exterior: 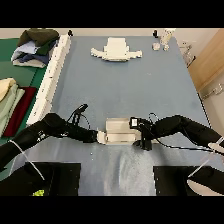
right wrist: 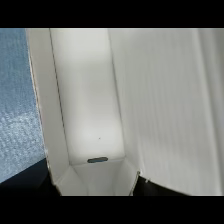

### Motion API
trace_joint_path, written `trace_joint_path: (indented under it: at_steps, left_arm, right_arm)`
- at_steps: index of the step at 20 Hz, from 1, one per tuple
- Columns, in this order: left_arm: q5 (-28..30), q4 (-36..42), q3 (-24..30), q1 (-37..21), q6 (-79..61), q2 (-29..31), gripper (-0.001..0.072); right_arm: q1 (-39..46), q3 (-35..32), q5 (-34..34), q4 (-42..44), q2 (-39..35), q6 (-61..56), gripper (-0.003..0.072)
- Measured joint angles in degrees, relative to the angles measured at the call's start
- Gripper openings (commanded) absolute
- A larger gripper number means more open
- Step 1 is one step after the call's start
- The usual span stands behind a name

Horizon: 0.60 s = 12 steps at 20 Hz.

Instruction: Fold the box.

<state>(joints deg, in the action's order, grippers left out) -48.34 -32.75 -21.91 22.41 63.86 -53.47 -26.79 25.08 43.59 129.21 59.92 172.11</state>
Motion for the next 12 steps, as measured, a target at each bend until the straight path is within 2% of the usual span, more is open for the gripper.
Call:
trace_joint_path:
  at_steps: [6,7,8,9,12]
  left_arm:
    - [0.15,0.50,-2.91,1.01,0.52,1.18,0.0015]
    - [0.13,0.50,-3.08,1.07,0.63,1.25,0.0135]
    - [0.15,0.59,-3.19,1.09,0.63,1.31,0.0437]
    - [0.04,0.59,-3.32,1.14,0.66,1.31,0.0525]
    - [-0.04,0.72,-3.45,1.18,0.66,1.36,0.0521]
  right_arm:
    - [0.00,0.00,0.00,0.00,0.00,0.00,0.0472]
    - [0.00,0.00,0.00,0.00,0.00,0.00,0.0472]
    - [0.00,0.00,0.00,0.00,0.00,0.00,0.0472]
    - [0.00,0.00,0.00,0.00,0.00,0.00,0.0472]
    - [0.00,0.00,0.00,0.00,0.00,0.00,0.0472]
